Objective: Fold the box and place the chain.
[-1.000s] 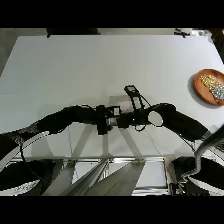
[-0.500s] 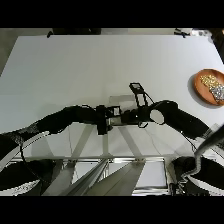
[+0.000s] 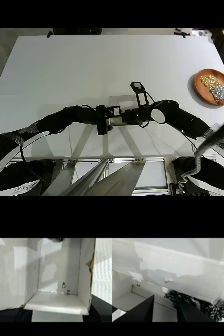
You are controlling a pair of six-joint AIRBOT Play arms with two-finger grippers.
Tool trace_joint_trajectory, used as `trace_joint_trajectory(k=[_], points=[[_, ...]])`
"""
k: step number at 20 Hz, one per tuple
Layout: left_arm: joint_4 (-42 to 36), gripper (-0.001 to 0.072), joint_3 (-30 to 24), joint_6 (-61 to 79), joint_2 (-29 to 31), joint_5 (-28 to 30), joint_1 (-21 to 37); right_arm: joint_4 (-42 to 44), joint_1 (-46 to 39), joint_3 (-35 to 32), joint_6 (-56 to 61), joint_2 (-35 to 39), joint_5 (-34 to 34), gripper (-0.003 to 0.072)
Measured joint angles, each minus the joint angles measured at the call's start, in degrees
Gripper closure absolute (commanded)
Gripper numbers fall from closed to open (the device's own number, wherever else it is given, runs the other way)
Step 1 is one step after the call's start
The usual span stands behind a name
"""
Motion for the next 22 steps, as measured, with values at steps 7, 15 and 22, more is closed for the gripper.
trace_joint_trajectory(k=[7,15,22], points=[[0.00,0.0627,0.00,0.00,0.00,0.02,0.00,-0.20,-3.13,-0.02,-0.79,3.78,3.10,0.0367],[0.02,0.0627,0.00,0.00,0.00,0.00,0.00,-5.07,-10.71,-0.15,-7.45,15.15,8.61,0.0370],[0.00,0.0627,0.00,-0.02,0.00,0.02,0.00,-7.48,-16.70,-6.75,-44.54,15.41,11.80,0.0343]])
